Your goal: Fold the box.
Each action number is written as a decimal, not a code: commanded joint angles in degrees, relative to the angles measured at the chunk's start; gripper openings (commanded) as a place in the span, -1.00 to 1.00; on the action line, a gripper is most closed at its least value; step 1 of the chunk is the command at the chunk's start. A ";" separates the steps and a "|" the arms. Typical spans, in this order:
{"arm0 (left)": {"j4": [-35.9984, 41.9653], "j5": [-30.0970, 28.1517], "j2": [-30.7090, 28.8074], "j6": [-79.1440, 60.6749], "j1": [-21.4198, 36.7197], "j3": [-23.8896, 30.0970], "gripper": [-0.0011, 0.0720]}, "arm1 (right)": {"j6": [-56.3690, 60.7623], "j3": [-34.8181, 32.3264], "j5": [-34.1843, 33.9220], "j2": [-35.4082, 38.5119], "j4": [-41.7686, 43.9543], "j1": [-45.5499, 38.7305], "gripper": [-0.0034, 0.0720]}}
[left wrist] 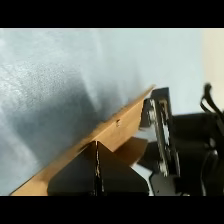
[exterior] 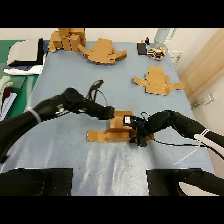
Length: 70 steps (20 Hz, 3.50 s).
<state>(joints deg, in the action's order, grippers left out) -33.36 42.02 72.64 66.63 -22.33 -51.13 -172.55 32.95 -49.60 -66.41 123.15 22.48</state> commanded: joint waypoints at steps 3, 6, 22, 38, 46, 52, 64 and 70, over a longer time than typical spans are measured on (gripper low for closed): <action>-0.07 9.73 -15.41 -22.53 8.79 9.60 -0.94 | 0.00 0.07 0.02 0.04 0.00 0.02 0.45; -1.99 14.08 -21.27 -34.36 9.44 13.46 -0.94 | 0.02 0.04 0.02 0.04 0.02 0.02 0.45; 18.16 -9.73 -11.80 -84.65 -2.01 27.71 0.93 | 0.02 0.04 -0.17 0.04 -0.22 0.02 0.45; 20.90 -11.34 -5.90 -91.71 -3.43 23.82 -0.03 | 0.02 0.04 -0.20 0.04 -0.37 0.02 0.45; 25.07 -10.10 -5.16 -97.09 -3.80 23.23 -0.51 | 0.00 0.04 -0.17 0.04 -0.39 0.02 0.45; 29.81 -9.86 -3.87 -99.23 -4.85 22.97 -0.51 | 0.02 0.07 -0.17 0.04 -0.37 0.02 0.45; 29.94 -9.05 -3.58 -99.12 -4.83 22.97 0.65 | 0.00 0.07 -0.17 0.04 -0.37 0.02 0.45; 14.58 -19.54 -9.88 -77.09 -4.11 22.99 -0.93 | 0.02 0.04 -0.17 0.04 -0.37 0.02 0.45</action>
<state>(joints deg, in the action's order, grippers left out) -9.26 27.46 66.28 -23.59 -26.92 -28.10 -172.51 32.97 -49.80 -66.41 122.76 22.48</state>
